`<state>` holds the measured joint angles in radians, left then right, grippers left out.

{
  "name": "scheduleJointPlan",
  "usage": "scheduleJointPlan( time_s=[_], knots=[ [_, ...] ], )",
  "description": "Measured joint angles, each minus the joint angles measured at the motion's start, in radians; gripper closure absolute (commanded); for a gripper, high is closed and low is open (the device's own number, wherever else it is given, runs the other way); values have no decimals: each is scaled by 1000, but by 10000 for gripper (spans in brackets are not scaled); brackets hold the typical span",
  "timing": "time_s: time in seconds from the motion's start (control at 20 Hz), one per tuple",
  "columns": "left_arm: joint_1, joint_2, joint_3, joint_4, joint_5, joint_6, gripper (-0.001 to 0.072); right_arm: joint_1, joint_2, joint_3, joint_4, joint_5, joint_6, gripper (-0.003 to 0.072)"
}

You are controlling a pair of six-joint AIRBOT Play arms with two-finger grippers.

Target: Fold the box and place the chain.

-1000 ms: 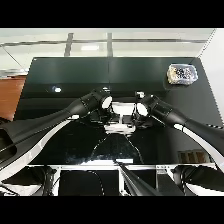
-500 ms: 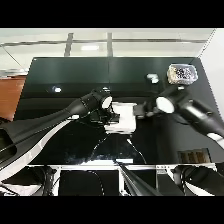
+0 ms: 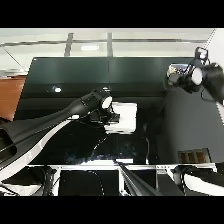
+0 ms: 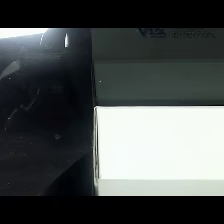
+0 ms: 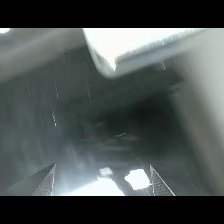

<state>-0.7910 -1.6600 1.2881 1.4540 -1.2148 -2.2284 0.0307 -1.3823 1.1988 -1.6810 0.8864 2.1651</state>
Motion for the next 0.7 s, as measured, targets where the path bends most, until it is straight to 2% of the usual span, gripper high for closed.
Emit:
scheduleJointPlan(
  time_s=[0.25,0.3,0.35,0.45,0.5,0.6,0.7],
  knots=[
    [0,0,0,0,0,3,681,-154,-362,451,203,127,5,-25],
    [0,0,0,0,0,3,681,-170,-423,529,229,151,13,33],
    [0,0,0,0,0,3,681,-181,-476,598,252,164,25,44],
    [0,0,0,0,2,3,681,-194,-557,694,278,184,45,45],
    [0,0,0,0,2,3,681,-198,-589,729,290,194,56,93],
    [0,0,0,0,2,3,681,-203,-633,771,304,203,80,93],
    [0,0,0,0,2,3,681,-208,-660,792,311,198,101,143]
  ],
)
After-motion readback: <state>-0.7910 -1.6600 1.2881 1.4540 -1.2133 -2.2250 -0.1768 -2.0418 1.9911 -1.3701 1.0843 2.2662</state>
